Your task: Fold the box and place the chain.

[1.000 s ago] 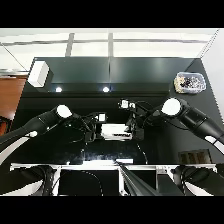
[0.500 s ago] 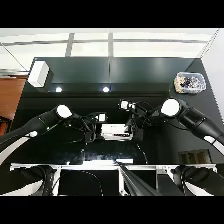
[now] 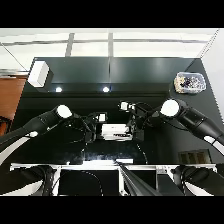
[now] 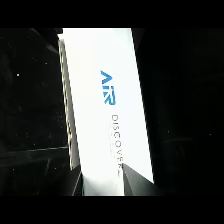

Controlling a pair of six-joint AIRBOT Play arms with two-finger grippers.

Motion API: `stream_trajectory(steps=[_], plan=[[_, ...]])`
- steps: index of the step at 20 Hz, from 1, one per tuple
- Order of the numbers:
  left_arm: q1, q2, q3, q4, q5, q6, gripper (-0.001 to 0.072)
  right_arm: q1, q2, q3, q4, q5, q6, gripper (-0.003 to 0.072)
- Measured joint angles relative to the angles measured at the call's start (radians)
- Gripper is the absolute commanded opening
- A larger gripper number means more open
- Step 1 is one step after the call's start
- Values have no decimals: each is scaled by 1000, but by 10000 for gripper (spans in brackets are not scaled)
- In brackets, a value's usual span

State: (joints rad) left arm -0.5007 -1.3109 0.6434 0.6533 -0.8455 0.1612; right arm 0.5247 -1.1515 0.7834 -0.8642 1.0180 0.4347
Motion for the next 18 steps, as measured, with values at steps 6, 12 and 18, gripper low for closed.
stream_trajectory(steps=[6,12,18], plan=[[0,0,0,0,-2,0,483,0,0,0,-6,20,3,292],[0,0,0,1,-1,-1,482,1,0,0,-15,28,7,362],[0,0,0,1,0,-2,482,1,0,0,-11,25,7,362]])
